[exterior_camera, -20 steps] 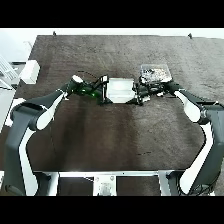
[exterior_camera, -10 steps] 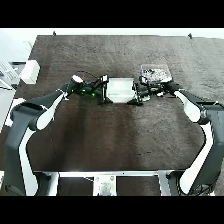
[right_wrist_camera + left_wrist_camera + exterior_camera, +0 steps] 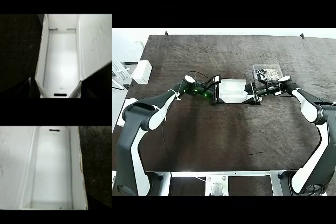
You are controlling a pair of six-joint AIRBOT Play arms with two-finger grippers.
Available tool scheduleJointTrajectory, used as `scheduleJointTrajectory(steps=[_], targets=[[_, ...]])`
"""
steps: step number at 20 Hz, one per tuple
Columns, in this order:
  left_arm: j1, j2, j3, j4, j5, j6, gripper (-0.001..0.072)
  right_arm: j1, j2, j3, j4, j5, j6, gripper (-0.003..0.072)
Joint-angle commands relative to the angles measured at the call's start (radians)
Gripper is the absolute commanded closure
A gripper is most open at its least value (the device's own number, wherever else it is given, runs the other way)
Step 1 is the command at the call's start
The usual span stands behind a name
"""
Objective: Fold the box and place the chain.
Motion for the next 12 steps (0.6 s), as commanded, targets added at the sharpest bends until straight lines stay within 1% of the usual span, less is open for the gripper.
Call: scheduleJointTrajectory(steps=[1,3,6,8,10,11,12], targets=[[0.001,0.0,0.001,-0.001,0.003,-0.002,0.0361,-0.014,0.026,0.001,-0.035,0.02,0.042,-0.0034],[0.001,0.0,0.001,-0.001,0.003,-0.002,0.0361,-0.04,0.056,0.001,-0.064,0.016,0.069,-0.0034],[0.001,0.0,0.001,-0.001,0.003,-0.002,0.0361,-0.103,0.103,0.001,-0.066,0.016,0.098,-0.0034],[0.001,0.0,0.001,-0.001,0.003,-0.002,0.0361,-0.132,0.134,0.001,-0.048,0.023,0.109,-0.0034],[0.001,0.0,0.001,-0.001,0.003,-0.002,0.0361,-0.131,0.145,0.001,-0.017,0.05,0.109,-0.0034],[0.001,0.0,0.001,-0.001,0.003,-0.002,0.0361,-0.121,0.145,0.0,0.01,0.073,0.109,0.0123],[0.001,0.0,0.001,-0.001,0.003,-0.002,0.0361,-0.106,0.145,0.0,0.024,0.105,0.113,0.0462]])
